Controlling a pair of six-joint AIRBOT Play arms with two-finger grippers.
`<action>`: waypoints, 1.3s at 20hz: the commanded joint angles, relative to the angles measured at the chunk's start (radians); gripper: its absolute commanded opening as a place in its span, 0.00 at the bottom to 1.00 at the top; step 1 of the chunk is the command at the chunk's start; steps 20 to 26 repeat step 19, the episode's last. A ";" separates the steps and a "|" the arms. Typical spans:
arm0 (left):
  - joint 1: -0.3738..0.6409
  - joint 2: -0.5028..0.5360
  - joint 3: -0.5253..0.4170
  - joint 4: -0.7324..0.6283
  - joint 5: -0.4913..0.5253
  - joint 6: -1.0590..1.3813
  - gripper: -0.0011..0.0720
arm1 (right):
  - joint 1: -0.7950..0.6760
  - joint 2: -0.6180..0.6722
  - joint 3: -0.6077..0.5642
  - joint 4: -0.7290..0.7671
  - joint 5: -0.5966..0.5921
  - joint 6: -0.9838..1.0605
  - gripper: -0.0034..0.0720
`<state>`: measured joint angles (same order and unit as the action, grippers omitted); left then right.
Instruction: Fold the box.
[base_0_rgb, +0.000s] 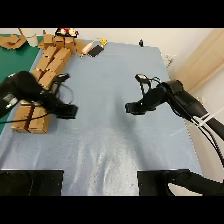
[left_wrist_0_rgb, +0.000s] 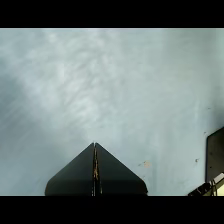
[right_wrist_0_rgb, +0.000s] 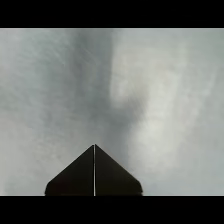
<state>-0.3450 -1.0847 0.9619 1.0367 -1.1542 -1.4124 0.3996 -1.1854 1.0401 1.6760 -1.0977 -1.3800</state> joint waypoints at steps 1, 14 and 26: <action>-0.125 -0.169 0.127 -0.051 0.093 0.006 0.03 | 0.004 -0.035 0.048 0.052 0.054 -0.028 0.05; -0.191 -0.274 0.186 -0.098 0.133 0.010 0.03 | 0.005 -0.045 0.049 0.100 -0.116 -0.025 0.05; -0.191 -0.274 0.186 -0.098 0.133 0.010 0.03 | 0.005 -0.045 0.049 0.100 -0.116 -0.025 0.05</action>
